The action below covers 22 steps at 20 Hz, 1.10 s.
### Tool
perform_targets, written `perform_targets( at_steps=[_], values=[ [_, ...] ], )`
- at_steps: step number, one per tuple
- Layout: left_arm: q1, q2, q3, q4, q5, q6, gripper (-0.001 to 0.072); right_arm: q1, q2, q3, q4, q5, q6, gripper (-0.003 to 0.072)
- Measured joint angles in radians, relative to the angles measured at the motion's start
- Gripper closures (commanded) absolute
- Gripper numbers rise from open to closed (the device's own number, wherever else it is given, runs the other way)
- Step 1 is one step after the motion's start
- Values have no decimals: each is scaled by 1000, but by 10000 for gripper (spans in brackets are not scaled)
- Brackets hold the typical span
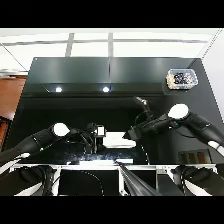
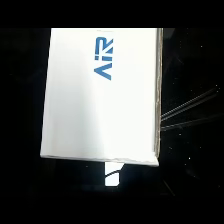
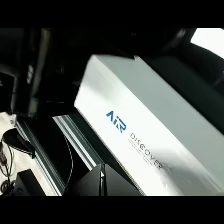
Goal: Fold the box and place the chain.
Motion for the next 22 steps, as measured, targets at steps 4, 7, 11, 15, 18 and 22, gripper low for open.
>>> perform_targets(
  at_steps=[4, 7, 11, 15, 18, 22],
  values=[
    [0, 0, 0, 0, 1, 3, 354, -150, 106, 52, -9, 48, 5, 645],
    [0, 3, 0, 2, 2, 3, 116, -257, 144, 64, -15, 74, 8, 645],
    [1, 34, 2, 10, 6, -9, 1, -352, 161, 70, -17, 95, 11, 645],
    [7, 123, 2, 105, 1, -130, 1, -388, 165, 71, -17, 111, 11, 645],
    [38, 213, 1, 224, -48, -281, 1, -396, 166, 71, -18, 113, 11, 645],
    [67, 291, 24, 303, -109, -434, 2, -405, 166, 71, -22, 106, 7, 645]
  ],
)
